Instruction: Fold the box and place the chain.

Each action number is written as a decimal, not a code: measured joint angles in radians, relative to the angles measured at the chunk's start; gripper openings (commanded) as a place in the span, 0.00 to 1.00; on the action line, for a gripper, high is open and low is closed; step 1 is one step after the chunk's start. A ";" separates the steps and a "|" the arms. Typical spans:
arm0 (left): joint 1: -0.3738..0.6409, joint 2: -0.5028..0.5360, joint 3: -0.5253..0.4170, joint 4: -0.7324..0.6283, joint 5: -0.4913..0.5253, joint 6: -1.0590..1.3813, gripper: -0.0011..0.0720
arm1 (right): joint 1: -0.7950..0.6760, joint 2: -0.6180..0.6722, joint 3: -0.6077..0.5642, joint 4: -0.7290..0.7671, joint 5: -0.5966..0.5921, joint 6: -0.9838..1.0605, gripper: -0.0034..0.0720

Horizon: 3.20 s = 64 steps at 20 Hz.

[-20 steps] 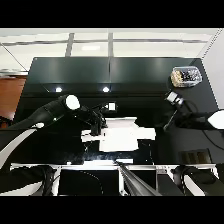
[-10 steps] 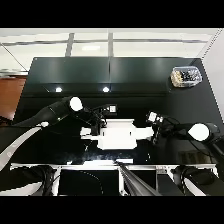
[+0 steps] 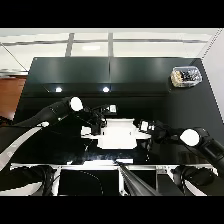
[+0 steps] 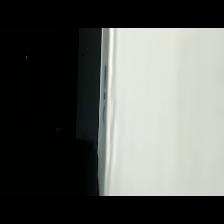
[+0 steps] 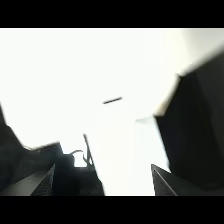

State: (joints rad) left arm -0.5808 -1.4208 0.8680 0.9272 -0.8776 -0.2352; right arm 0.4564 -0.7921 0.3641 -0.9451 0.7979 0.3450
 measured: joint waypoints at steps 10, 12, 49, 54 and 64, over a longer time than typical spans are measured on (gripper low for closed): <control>0.000 0.000 0.000 -0.001 0.002 0.000 0.05 | 0.160 -0.101 -0.004 0.074 -0.113 -0.122 0.98; 0.000 0.000 0.000 0.000 0.002 0.000 0.05 | 0.190 -0.114 -0.004 0.097 -0.136 -0.128 0.98; 0.000 0.000 0.000 -0.001 -0.020 0.000 0.05 | -0.007 -0.051 0.031 0.003 0.024 -0.011 0.98; 0.000 0.000 0.000 -0.001 -0.020 0.000 0.05 | 0.083 -0.061 -0.009 0.075 -0.073 -0.008 0.98; 0.000 0.000 0.000 0.000 -0.021 0.000 0.05 | 0.146 -0.072 0.035 0.064 -0.228 -0.030 0.98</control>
State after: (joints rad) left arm -0.5808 -1.4208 0.8680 0.9268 -0.8986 -0.2356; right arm 0.6022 -0.8642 0.3992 -0.8814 0.5697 0.3149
